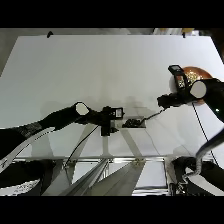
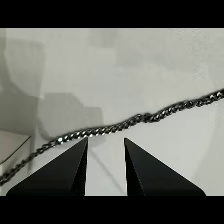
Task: Fold the box and place the chain.
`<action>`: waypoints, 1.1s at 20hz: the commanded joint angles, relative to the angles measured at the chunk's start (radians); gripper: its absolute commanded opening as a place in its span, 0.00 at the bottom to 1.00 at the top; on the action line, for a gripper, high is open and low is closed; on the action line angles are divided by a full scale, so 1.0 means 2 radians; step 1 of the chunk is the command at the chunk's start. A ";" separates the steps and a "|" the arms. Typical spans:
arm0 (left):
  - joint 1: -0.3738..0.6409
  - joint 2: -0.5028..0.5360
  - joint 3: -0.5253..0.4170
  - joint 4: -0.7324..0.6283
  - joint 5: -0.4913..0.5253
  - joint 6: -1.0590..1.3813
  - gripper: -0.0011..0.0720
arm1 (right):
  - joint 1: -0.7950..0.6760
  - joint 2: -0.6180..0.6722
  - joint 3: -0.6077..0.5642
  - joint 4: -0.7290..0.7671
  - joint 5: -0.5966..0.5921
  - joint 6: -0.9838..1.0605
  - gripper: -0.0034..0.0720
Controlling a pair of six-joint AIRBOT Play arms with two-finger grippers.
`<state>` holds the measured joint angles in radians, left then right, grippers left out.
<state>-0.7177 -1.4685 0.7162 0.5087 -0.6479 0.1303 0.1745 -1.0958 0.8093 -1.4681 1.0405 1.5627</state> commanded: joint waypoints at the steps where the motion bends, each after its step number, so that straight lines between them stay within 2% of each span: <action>1: 0.000 0.000 0.000 0.000 -0.003 0.000 0.30 | 0.001 -0.047 0.000 -0.024 -0.012 0.014 0.38; 7: 0.000 0.000 0.000 0.000 -0.003 0.000 0.30 | 0.001 -0.120 0.000 -0.035 -0.012 0.042 0.38; 11: 0.000 0.000 0.000 0.000 -0.003 0.000 0.30 | 0.001 -0.143 0.000 -0.034 -0.013 0.042 0.38; 12: 0.000 0.000 0.000 0.000 -0.004 0.000 0.30 | 0.001 -0.144 0.000 -0.035 -0.014 0.042 0.36; 15: 0.000 0.000 0.000 0.000 -0.003 0.000 0.30 | 0.001 -0.143 0.001 -0.034 -0.012 0.041 0.09; 18: 0.000 0.000 0.000 0.000 -0.003 0.000 0.30 | 0.001 -0.134 0.000 -0.034 0.005 0.024 0.06; 22: 0.000 0.000 0.000 0.000 -0.003 0.000 0.30 | 0.001 -0.075 0.000 -0.032 0.023 0.016 0.06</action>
<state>-0.7177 -1.4685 0.7162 0.5087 -0.6548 0.1303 0.1764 -1.3109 0.8089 -1.5261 1.0576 1.6115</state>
